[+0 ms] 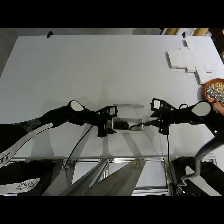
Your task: Fold the box and place the chain.
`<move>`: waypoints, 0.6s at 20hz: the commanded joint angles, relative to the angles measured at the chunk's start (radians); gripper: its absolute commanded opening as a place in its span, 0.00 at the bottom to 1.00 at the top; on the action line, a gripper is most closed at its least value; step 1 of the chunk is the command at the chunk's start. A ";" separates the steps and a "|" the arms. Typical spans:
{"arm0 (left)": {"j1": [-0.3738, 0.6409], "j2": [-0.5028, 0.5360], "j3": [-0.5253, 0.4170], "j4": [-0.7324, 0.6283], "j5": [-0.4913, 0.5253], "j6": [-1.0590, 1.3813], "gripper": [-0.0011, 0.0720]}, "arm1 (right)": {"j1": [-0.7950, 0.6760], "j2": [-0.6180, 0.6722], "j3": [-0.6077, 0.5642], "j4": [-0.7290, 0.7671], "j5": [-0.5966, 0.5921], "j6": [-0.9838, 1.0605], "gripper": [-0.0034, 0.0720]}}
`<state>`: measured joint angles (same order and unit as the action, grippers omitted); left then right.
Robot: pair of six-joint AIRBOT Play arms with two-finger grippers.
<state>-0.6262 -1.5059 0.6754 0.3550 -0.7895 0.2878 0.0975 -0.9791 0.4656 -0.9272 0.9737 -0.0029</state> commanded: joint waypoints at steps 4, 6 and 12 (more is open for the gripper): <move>0.001 0.001 0.000 0.000 0.000 0.000 0.30 | 0.064 -0.125 -0.002 0.067 -0.080 -0.141 0.49; 0.001 0.001 0.000 0.000 0.000 0.000 0.30 | 0.070 -0.130 -0.002 0.102 -0.093 -0.175 0.45; 0.001 0.001 0.000 0.000 0.000 0.001 0.30 | 0.070 -0.130 -0.002 0.111 -0.058 -0.183 0.24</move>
